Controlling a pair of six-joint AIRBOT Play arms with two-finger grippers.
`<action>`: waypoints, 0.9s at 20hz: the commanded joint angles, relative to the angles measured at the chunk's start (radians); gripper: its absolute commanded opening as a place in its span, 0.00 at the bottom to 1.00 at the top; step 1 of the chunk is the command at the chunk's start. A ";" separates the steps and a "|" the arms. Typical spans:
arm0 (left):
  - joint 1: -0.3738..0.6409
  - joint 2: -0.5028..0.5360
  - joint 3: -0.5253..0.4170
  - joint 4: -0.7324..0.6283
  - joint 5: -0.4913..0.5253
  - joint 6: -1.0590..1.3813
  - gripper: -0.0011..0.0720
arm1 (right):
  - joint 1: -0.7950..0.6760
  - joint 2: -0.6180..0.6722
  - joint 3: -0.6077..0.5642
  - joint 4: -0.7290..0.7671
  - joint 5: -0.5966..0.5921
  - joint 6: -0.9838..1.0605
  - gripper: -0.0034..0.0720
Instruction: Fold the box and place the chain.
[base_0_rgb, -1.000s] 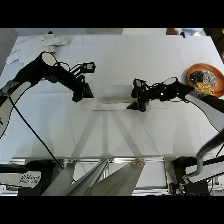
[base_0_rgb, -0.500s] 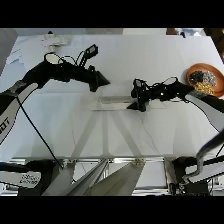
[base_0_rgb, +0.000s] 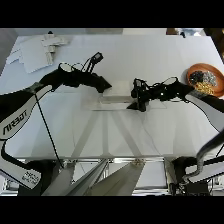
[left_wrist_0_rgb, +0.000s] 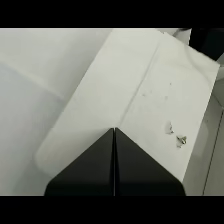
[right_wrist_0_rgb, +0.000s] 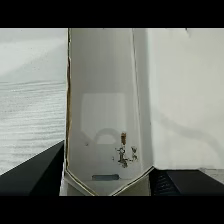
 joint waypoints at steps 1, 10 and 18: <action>-0.015 -0.029 0.000 0.010 0.001 -0.021 0.03 | 0.000 0.000 0.000 0.000 -0.002 0.000 0.65; 0.022 0.122 0.000 0.055 -0.111 -0.019 0.03 | 0.000 0.000 0.000 0.000 -0.002 0.000 0.65; 0.085 0.389 0.000 0.347 -0.123 -0.016 0.03 | 0.000 0.000 0.000 0.000 -0.002 0.000 0.65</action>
